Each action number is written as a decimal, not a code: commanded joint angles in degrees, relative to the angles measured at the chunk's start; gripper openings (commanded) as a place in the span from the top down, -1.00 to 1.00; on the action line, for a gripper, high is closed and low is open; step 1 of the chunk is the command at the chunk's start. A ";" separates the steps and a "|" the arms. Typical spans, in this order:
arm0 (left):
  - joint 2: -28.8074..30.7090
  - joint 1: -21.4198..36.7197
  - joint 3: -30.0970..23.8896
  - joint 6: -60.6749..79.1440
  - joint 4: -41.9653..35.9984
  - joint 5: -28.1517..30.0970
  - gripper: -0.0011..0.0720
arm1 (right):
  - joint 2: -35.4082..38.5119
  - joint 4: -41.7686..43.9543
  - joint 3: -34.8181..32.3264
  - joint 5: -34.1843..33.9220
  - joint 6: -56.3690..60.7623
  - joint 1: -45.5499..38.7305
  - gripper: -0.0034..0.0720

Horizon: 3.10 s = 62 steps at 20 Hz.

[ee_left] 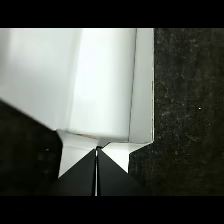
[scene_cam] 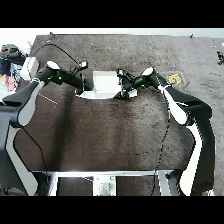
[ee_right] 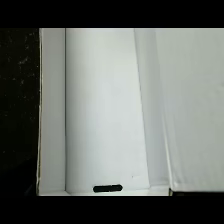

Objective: Fold the box and place the chain.

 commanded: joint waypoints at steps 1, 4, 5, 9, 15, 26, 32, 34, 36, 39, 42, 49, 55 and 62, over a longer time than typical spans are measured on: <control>4.59 1.53 0.00 -7.82 0.11 2.45 0.95 | -0.02 -0.02 -0.02 0.04 -0.04 0.04 -0.34; 10.84 3.80 -0.35 -23.45 3.58 9.07 0.96 | -0.02 -0.02 -0.02 0.02 -0.04 0.04 -0.34; 12.46 5.14 -0.92 -28.24 4.46 9.79 0.95 | -0.02 -0.02 -0.02 0.02 -0.04 0.04 -0.34; 18.60 10.45 -9.05 -39.60 4.57 9.73 0.96 | -0.02 -0.02 -0.02 0.02 -0.04 0.04 -0.34; 19.30 14.71 -22.69 -50.42 4.26 10.60 0.95 | -0.02 -0.02 -0.02 0.02 -0.04 0.04 -0.34; 12.83 12.76 -28.50 -51.76 -5.20 14.36 0.95 | -0.02 -0.04 -0.02 0.02 -0.04 0.04 -0.34; 9.92 9.14 -28.50 -52.78 -8.00 17.38 0.95 | -0.02 -0.02 -0.02 0.02 -0.04 0.04 -0.34; 9.88 8.98 -28.50 -51.15 -10.86 16.46 0.95 | -0.02 -0.02 -0.02 0.04 -0.04 0.04 -0.34; 9.88 7.93 -28.50 -49.92 -11.98 15.82 0.95 | -0.02 -0.02 -0.02 0.02 -0.04 0.04 -0.34; 9.88 6.03 -28.50 -49.81 -13.94 17.68 0.94 | -0.02 -0.02 -0.02 0.00 -0.04 0.04 -0.34; 9.90 5.92 -28.44 -45.53 -20.00 15.45 0.93 | -0.02 -0.02 -0.02 0.02 -0.04 0.04 -0.34; 9.97 3.98 -28.44 -41.72 -25.88 13.20 0.03 | -0.02 -0.02 -0.02 0.00 -0.04 0.04 -0.34; 10.08 0.37 -23.23 -48.35 -18.36 15.41 -0.21 | -0.02 -0.02 -0.02 0.02 -0.04 0.04 -0.34; 10.08 -3.50 -16.85 -64.30 -2.62 16.81 -0.21 | -0.02 -0.02 -0.02 0.02 -0.04 0.04 -0.34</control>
